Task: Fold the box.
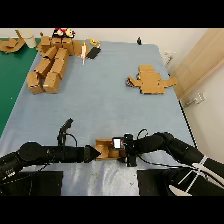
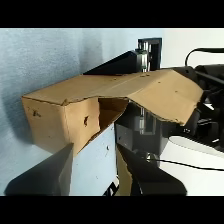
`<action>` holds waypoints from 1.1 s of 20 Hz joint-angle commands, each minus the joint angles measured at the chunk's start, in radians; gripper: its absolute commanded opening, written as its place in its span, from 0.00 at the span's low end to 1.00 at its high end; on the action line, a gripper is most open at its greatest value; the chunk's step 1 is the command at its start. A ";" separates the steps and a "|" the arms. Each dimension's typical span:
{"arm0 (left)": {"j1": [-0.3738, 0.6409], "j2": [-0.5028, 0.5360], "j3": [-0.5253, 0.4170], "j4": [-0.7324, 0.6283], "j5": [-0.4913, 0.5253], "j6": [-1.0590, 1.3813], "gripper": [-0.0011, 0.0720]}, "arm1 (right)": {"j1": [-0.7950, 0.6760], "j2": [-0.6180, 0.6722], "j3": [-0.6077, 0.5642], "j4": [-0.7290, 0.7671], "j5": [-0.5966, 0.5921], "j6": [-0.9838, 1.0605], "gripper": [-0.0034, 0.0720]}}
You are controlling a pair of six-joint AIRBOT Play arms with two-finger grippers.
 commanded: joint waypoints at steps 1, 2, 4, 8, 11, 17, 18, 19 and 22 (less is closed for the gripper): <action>-0.001 -0.074 0.060 0.127 0.000 -0.070 0.60 | 0.001 0.000 0.001 0.000 0.000 0.000 0.70; -0.001 -0.085 0.076 0.181 -0.014 -0.114 0.60 | 0.001 0.000 0.001 0.000 0.000 0.000 0.70; -0.001 -0.084 0.092 0.219 -0.044 -0.160 0.60 | 0.001 0.000 0.001 0.000 0.000 0.000 0.70; 0.001 -0.060 0.094 0.225 -0.063 -0.168 0.60 | 0.001 0.000 0.001 0.000 0.000 0.000 0.70; 0.001 -0.036 0.094 0.231 -0.065 -0.185 0.60 | 0.001 0.000 0.001 0.000 0.000 0.000 0.70; 0.001 0.072 0.097 0.244 -0.069 -0.232 0.60 | 0.001 0.000 0.001 0.000 0.000 0.000 0.70; 0.001 0.093 0.096 0.252 -0.071 -0.236 0.60 | 0.001 0.000 0.001 0.000 0.000 0.000 0.70; 0.001 0.108 0.096 0.281 -0.071 -0.253 0.60 | 0.001 0.000 0.001 0.000 0.001 0.000 0.70; 0.001 0.105 0.096 0.489 -0.093 -0.451 0.60 | 0.001 0.000 0.001 0.000 0.000 0.000 0.70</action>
